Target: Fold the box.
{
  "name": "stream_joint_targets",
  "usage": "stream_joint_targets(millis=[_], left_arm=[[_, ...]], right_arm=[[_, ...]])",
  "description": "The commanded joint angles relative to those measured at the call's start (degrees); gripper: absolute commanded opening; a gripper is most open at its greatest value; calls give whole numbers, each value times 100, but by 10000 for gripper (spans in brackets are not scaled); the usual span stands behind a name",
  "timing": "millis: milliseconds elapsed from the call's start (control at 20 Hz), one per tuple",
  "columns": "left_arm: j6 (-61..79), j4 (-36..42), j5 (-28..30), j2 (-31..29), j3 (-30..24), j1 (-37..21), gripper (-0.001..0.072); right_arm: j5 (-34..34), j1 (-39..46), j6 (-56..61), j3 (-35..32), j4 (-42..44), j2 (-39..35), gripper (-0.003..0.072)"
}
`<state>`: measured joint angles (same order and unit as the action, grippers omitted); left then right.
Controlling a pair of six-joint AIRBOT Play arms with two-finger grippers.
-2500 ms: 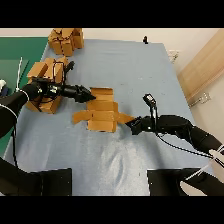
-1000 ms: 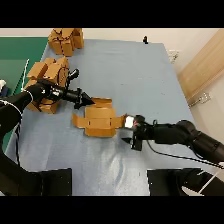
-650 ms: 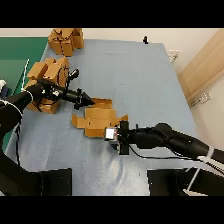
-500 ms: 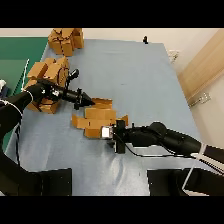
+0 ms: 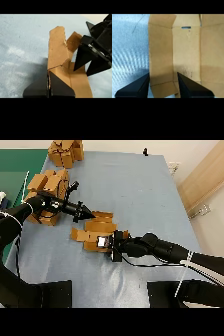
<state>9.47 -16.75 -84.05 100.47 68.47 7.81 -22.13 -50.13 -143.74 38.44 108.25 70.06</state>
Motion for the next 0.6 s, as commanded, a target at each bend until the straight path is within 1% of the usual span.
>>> stream_joint_targets(millis=[0, 100, 250, 400, 550], left_arm=[[0, -85, 59, 0, -4, -4, 10], [0, -179, 170, 9, -4, -4, 11], [-28, -260, 120, 44, -4, -4, 11], [-50, -271, -114, 39, -4, -4, 11], [-55, -286, -313, 39, -4, -4, 10]], right_arm=[[55, 4, 142, 4, -289, 33, 517], [70, 4, 144, 7, -289, 33, 517], [107, 7, 155, 7, -352, 28, 517], [369, 105, 691, 85, -542, -15, 517], [328, 315, 881, 214, -542, -50, 517]])
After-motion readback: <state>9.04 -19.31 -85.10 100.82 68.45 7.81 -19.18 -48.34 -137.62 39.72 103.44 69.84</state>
